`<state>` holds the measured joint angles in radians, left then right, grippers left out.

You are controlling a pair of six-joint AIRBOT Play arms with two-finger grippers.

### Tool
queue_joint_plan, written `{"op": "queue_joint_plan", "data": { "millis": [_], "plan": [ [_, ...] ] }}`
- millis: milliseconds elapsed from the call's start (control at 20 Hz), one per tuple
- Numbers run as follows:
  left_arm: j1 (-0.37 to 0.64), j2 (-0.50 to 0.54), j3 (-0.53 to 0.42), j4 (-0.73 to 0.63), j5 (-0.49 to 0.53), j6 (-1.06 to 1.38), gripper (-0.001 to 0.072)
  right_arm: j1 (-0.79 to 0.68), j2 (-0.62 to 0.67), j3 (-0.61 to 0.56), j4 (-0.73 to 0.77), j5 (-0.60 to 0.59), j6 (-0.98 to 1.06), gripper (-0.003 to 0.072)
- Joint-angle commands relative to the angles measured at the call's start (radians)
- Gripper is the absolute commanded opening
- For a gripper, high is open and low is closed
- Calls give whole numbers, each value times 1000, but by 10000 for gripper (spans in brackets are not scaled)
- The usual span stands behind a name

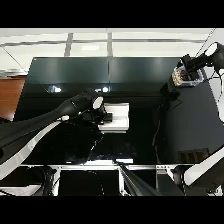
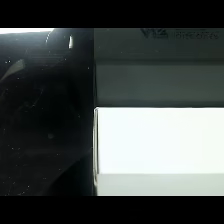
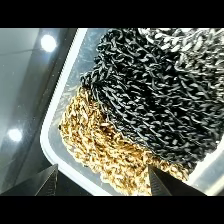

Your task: Fold the box and place the chain.

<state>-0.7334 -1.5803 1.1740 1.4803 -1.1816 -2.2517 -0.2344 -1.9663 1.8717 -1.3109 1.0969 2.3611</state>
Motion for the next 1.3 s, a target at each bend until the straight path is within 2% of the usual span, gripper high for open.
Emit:
{"op": "queue_joint_plan", "data": {
  "millis": [0,150,250,300,350,650,950,1250],
  "plan": [
    [0,1,0,0,-1,0,30,-1,-25,3,14,-6,6,597],
    [0,0,0,0,-1,0,30,0,-49,3,16,-7,-3,596],
    [0,0,0,0,-1,0,30,0,-61,3,21,-11,-47,460],
    [0,1,0,0,-1,0,30,0,-62,3,21,-15,-85,292],
    [0,0,0,0,-1,0,30,-1,-60,6,26,-18,-151,13],
    [0,0,0,0,-1,0,30,-6,44,10,29,26,-397,19],
    [0,0,0,0,2,0,30,-7,283,10,28,141,-597,18],
    [0,0,0,0,2,0,30,-6,552,10,81,180,-699,17]
  ]
}}
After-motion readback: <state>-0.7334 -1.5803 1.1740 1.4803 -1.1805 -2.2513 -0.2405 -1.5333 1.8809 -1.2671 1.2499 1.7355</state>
